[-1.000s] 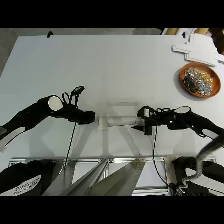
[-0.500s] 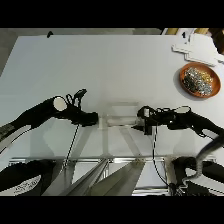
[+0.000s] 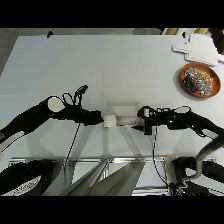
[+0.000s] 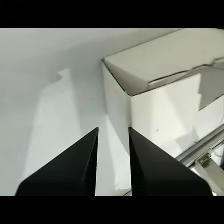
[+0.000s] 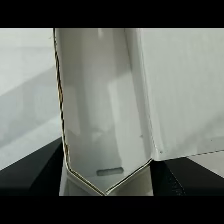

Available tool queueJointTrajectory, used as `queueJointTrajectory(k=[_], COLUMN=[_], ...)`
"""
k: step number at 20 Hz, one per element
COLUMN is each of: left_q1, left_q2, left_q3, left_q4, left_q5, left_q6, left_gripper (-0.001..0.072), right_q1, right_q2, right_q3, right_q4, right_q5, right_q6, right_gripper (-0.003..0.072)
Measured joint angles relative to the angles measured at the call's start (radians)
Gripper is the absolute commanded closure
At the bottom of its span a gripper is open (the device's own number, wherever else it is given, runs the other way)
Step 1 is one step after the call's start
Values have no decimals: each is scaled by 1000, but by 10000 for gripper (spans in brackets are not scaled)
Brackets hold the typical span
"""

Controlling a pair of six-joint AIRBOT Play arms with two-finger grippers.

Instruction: Fold the box and place the chain.

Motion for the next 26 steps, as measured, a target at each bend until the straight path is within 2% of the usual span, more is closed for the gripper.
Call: queueJointTrajectory(k=[7, 8, 9, 13, 26], left_q1=[-51, -56, -61, -78, -151], left_q2=[0, 0, 0, 0, -38], left_q3=[0, 0, 0, 20, 120], left_q4=[-38, -40, -42, -34, 212], left_q5=[39, 44, 49, 69, 67], left_q6=[0, -2, -3, -14, -254], left_gripper=[479, 461, 390, 371, 371], right_q1=[0, 0, 0, 0, 0], right_q2=[0, 0, 0, 0, 0], right_q3=[0, 0, 0, 0, 0], right_q4=[0, 0, 0, 0, 0], right_q5=[0, 0, 0, 0, 0], right_q6=[0, 0, 0, 0, 0], right_gripper=[267, 267, 267, 267, 268])
